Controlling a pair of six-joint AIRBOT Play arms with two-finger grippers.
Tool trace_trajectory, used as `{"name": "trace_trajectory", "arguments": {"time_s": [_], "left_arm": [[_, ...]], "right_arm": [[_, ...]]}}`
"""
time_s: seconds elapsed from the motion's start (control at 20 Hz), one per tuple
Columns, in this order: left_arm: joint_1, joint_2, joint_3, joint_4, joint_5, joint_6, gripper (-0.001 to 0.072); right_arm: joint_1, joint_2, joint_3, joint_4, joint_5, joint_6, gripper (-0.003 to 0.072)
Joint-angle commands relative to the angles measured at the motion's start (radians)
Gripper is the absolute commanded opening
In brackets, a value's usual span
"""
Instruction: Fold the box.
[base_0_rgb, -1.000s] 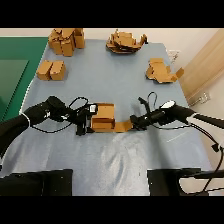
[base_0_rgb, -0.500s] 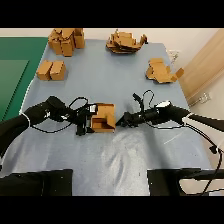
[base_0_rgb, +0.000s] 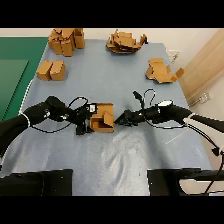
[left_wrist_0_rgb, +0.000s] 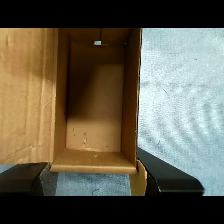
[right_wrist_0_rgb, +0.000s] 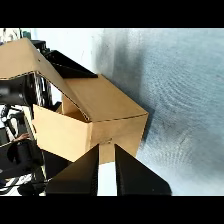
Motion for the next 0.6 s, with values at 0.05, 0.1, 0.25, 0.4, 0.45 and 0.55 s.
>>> {"name": "trace_trajectory", "arguments": {"time_s": [0.05,0.1,0.25,0.4,0.45,0.55], "left_arm": [[-0.001,0.0,0.0,-0.001,0.0,0.002,0.0117],[-0.001,0.0,0.0,-0.001,0.0,0.002,0.0117],[-0.001,0.0,0.0,-0.001,0.0,0.002,0.0117],[-0.001,0.0,0.0,-0.001,0.0,0.002,0.0117],[-0.001,0.0,0.0,-0.001,-0.001,0.002,0.0117],[-0.001,0.0,0.0,-0.001,-0.001,0.002,0.0117]], "right_arm": [[-0.001,0.001,0.001,-0.052,0.0,0.078,0.0162],[-0.001,0.002,0.001,-0.093,-0.006,0.121,0.0162],[-0.001,0.004,0.001,-0.191,-0.019,0.199,0.0007],[-0.001,0.023,0.002,-0.188,-0.033,0.2,0.0006],[-0.001,0.032,0.002,-0.188,-0.043,0.201,0.0006],[-0.002,0.061,0.002,-0.187,-0.063,0.201,0.0005]]}}
